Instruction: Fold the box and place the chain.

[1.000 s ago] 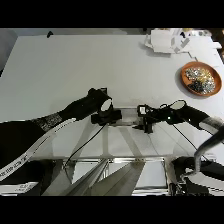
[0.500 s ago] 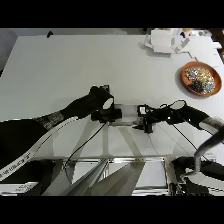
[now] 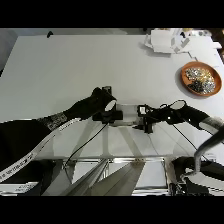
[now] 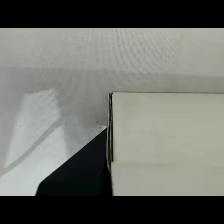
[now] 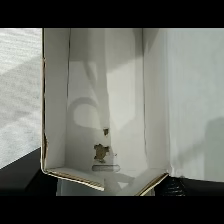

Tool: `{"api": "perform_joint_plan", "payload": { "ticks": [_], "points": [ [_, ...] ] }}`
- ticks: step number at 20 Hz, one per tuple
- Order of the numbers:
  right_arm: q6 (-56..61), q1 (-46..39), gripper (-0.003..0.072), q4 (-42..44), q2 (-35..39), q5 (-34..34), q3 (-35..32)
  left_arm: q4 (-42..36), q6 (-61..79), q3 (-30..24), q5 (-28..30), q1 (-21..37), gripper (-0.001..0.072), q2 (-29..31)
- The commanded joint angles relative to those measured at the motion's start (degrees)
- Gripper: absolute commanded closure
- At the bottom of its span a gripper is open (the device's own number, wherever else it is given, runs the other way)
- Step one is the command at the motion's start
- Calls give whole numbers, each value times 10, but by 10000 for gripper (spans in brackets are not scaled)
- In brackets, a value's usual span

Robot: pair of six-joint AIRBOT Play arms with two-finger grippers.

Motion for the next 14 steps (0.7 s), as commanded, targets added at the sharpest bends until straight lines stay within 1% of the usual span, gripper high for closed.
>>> {"api": "perform_joint_plan", "payload": {
  "ticks": [1, 2, 3, 5, 8, 12, 14],
  "points": [
    [0, 0, 389, 0, 0, 0, 0, -7, 2, 0, -11, -3, 540, 1],
    [0, 0, 389, 0, 0, 0, 0, -7, 3, 0, -22, -3, 422, 3],
    [0, 0, 389, 0, 0, 0, 0, -4, 7, 0, -34, -2, 358, 7],
    [0, 0, 389, 0, 0, 0, 0, 1, 9, 0, -46, 2, 359, 19],
    [0, 0, 389, 0, 0, 0, 0, 1, 21, 0, -42, 18, 359, 59],
    [0, 0, 389, 0, 0, 0, 0, 1, 98, -1, -45, 59, 359, 139],
    [0, 0, 389, 0, 0, 0, 0, -2, 186, -6, -55, 84, 358, 191]
  ]
}}
